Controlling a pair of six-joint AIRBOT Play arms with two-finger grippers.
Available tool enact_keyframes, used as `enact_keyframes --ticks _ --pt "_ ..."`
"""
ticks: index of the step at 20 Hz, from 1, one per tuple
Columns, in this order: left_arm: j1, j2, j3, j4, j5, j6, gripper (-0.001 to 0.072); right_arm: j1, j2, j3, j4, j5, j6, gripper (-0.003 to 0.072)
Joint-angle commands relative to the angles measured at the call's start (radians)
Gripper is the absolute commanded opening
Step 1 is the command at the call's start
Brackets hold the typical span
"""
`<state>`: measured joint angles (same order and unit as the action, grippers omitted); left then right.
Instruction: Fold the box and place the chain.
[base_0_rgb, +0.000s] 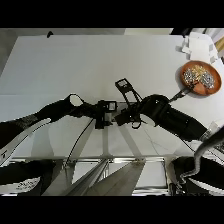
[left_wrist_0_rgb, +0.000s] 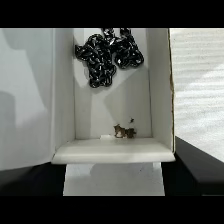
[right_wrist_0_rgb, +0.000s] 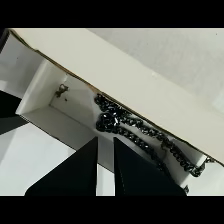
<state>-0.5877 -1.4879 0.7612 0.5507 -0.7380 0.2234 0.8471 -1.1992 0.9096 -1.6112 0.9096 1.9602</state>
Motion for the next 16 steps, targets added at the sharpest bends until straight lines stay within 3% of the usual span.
enact_keyframes --ticks 1,10,12,16 --pt "0.000 0.001 0.000 0.000 0.001 0.000 0.0013 0.000 0.029 0.003 0.000 0.053 0.005 0.0120" --pt "0.000 0.001 0.000 0.000 0.000 0.000 0.0013 0.000 0.234 0.003 -0.293 0.453 0.117 0.0114" --pt "0.000 0.000 0.000 0.000 0.001 0.000 0.0013 -0.003 0.265 0.003 -0.385 0.499 0.154 0.0105" --pt "0.000 0.000 0.000 0.000 0.001 0.000 0.0013 -0.116 0.271 0.003 -0.395 0.476 0.164 0.0105"
